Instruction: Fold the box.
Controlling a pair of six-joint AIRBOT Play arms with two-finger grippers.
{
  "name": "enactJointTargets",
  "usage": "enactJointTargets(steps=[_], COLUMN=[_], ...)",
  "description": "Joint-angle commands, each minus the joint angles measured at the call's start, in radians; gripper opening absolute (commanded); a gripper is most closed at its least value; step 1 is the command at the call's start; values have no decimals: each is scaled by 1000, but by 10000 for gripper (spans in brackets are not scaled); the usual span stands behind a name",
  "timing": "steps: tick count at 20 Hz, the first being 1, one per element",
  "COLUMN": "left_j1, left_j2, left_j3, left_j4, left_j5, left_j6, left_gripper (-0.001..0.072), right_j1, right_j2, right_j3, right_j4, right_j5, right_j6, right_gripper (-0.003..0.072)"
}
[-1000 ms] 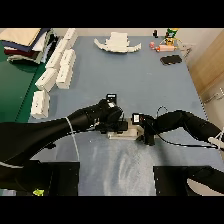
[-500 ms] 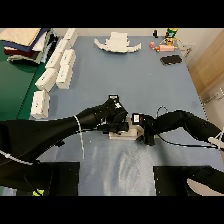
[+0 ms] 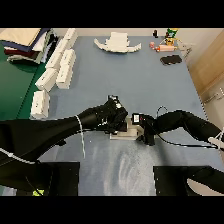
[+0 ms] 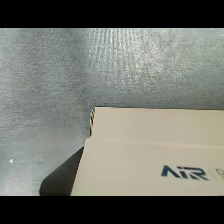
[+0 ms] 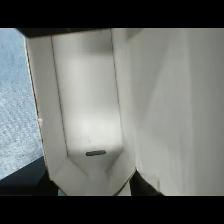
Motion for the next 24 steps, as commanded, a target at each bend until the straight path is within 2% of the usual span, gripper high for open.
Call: enactJointTargets(steps=[1, 2, 3, 13, 19, 20, 23, 24], left_j1=[0, 0, 1, 2, 32, 34, 32, 31], left_j2=[-1, -1, -1, 0, 15, 15, 15, 15], left_j3=[0, 0, 0, 7, 167, 190, 208, 208], left_j4=[-7, -7, -7, -8, -2, -1, -4, -7], left_j5=[-2, -5, -16, -41, -333, -362, -355, -365], left_j6=[-5, -5, -11, -11, 109, 110, 114, 121], left_gripper=[143, 379, 419, 419, 420, 420, 418, 397], right_j1=[0, 0, 0, 0, 0, 0, 0, 0], right_j2=[0, 0, 0, 0, 0, 0, 0, 0], right_j3=[0, 0, 0, 0, 0, 0, 0, 0], right_j4=[0, 0, 0, 0, 0, 0, 0, 0], right_j5=[0, 0, 0, 0, 0, 0, 0, 0], right_j6=[0, 0, 0, 0, 0, 0, 0, 0], right_gripper=[505, 505, 504, 505, 504, 504, 504, 505])
